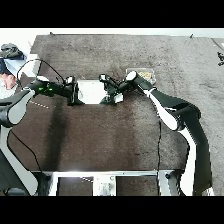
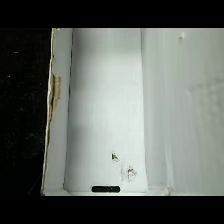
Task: Fold the box and place the chain.
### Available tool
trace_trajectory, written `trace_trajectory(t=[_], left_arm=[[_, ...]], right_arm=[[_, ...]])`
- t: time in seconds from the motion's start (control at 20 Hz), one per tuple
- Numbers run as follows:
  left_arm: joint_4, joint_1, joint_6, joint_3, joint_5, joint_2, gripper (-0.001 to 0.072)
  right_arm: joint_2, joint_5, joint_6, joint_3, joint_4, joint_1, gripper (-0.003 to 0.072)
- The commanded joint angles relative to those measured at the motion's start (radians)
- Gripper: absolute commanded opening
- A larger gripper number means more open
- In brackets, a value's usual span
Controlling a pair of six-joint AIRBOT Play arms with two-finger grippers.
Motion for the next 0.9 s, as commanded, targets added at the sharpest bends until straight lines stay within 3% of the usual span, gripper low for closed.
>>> trace_trajectory(t=[0.0,0.05,0.4,0.45,0.65,0.7,0.75,0.85], left_arm=[[0.014,-0.001,-0.024,0.001,0.001,0.0,0.0583],[0.02,-0.001,-0.024,0.001,-0.001,0.0,0.0543],[0.048,-0.001,-0.028,0.001,-0.002,0.0,0.0534],[0.063,0.0,-0.034,0.001,-0.002,0.0,0.0407],[0.08,-0.001,-0.046,0.001,-0.004,0.0,0.0409],[0.08,-0.001,-0.046,0.001,-0.004,0.0,0.0386],[0.08,0.0,-0.045,0.001,-0.002,0.0,0.0297],[0.076,0.0,-0.042,0.001,-0.002,0.0,0.0298]], right_arm=[[-0.001,-0.001,0.0,0.0,0.0,0.0,0.0426],[-0.001,-0.001,0.0,0.0,0.0,0.0,0.0427],[-0.001,-0.001,0.0,0.0,0.0,0.0,0.0427],[-0.001,-0.001,0.0,0.0,0.0,0.0,0.0426],[-0.001,-0.001,0.0,0.0,0.0,0.0,0.0427],[-0.001,-0.001,0.0,0.0,0.0,0.0,0.0426],[-0.001,-0.001,0.0,0.0,0.0,0.0,0.0426],[-0.001,-0.001,0.0,0.0,0.0,0.0,0.0427]])
